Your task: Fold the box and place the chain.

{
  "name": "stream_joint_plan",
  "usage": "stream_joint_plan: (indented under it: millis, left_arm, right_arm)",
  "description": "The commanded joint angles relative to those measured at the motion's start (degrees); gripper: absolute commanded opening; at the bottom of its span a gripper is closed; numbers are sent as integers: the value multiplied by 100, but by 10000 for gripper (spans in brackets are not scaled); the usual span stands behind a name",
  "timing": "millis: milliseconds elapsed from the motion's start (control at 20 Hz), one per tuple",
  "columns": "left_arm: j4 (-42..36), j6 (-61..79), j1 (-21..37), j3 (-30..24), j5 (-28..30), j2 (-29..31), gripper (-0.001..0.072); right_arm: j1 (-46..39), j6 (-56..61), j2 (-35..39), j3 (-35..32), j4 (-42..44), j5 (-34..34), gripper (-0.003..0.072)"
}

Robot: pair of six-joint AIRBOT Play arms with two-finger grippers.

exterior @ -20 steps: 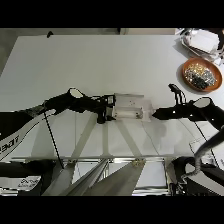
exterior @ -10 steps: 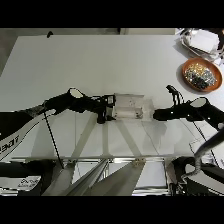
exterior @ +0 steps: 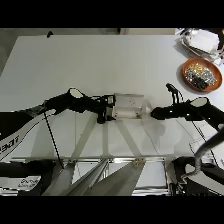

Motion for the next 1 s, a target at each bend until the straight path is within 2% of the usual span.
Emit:
stream_joint_plan:
  millis: [0,100,300,400,450,550,700,800,950]
  left_arm:
    - [2,2,-2,-2,2,2,271]
    - [2,4,-2,-2,2,2,271]
    - [2,2,-2,-2,2,2,271]
    - [2,2,-2,-2,2,2,271]
    - [2,2,-2,-2,2,2,271]
    - [2,2,-2,-2,2,2,271]
    - [2,2,-2,-2,2,2,271]
    - [2,2,-2,-2,0,2,271]
    - [2,2,-2,-2,0,2,271]
  right_arm:
    - [4,-70,304,24,297,385,119]
    - [7,-72,323,24,529,643,182]
    - [7,-72,323,24,595,905,212]
    - [7,-72,326,24,625,1001,339]
    - [7,-72,326,26,629,1025,371]
    - [85,-76,326,26,588,997,374]
    - [603,42,323,42,417,492,415]
    - [1029,778,323,249,-96,-17,415]
    - [1556,2216,310,780,-1517,-258,416]
